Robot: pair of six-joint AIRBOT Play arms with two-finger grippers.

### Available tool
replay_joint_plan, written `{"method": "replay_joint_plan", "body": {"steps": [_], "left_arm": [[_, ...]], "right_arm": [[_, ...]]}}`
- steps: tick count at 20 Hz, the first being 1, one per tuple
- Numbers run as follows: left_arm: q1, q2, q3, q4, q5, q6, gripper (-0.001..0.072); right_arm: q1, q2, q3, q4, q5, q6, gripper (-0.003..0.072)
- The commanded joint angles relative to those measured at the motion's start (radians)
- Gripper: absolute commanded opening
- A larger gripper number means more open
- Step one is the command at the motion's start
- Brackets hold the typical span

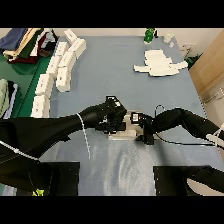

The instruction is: Fold the box.

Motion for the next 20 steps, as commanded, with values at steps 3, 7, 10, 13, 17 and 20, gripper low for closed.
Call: {"method": "replay_joint_plan", "body": {"steps": [3,7,10,13,17,20], "left_arm": [[0.000,0.000,0.001,-0.002,-0.005,-0.001,0.0476],[0.000,0.001,0.001,-0.002,-0.005,-0.001,0.0476],[0.000,0.001,0.001,0.000,-0.006,-0.001,0.0468],[0.000,0.001,0.001,0.023,-0.038,0.000,0.0176],[-0.021,0.001,0.001,0.082,-0.049,-0.008,0.0176],[-0.038,0.001,0.001,0.100,-0.049,-0.008,0.0175]], "right_arm": [[0.001,0.000,0.000,0.000,0.000,0.000,0.0504],[0.001,0.000,0.000,0.000,0.000,0.000,0.0504],[0.001,0.000,0.000,0.000,0.000,0.000,0.0504],[0.001,0.000,0.000,0.000,0.000,0.000,0.0504],[0.001,0.000,0.000,0.000,0.000,0.000,0.0504],[0.001,0.000,0.000,0.000,0.000,0.000,0.0504]]}}
